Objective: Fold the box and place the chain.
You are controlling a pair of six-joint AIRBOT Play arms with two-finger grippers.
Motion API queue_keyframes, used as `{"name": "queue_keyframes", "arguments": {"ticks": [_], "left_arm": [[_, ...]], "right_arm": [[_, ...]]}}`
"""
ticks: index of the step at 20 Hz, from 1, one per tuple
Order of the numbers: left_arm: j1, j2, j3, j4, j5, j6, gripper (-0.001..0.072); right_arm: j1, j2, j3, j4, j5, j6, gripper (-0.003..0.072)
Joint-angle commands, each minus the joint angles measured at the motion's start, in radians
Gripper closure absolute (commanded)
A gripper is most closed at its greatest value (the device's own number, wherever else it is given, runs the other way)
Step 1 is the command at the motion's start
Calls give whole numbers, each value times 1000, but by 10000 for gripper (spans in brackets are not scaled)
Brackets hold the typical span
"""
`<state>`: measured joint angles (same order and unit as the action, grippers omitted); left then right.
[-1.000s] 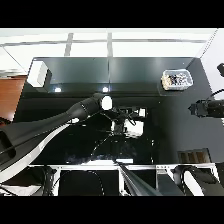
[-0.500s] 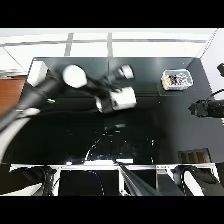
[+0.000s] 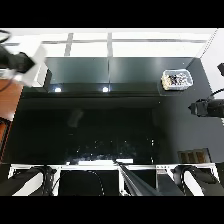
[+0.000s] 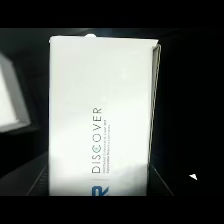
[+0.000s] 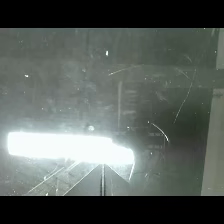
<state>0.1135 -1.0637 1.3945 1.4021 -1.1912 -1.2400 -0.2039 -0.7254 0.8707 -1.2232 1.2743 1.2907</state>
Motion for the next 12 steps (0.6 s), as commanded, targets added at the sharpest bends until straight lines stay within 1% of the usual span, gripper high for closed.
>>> {"name": "queue_keyframes", "arguments": {"ticks": [1,4,7,12], "left_arm": [[238,-11,-45,2,-21,-51,362],[316,-73,-95,-10,-21,-50,362],[324,-175,-133,-24,6,-49,361],[324,-362,-135,-41,106,-43,361]], "right_arm": [[0,-1,-1,0,-8,0,672],[0,-2,-1,2,-16,0,672],[0,-2,-1,32,-29,0,672],[0,-2,-1,48,-53,1,672]]}}
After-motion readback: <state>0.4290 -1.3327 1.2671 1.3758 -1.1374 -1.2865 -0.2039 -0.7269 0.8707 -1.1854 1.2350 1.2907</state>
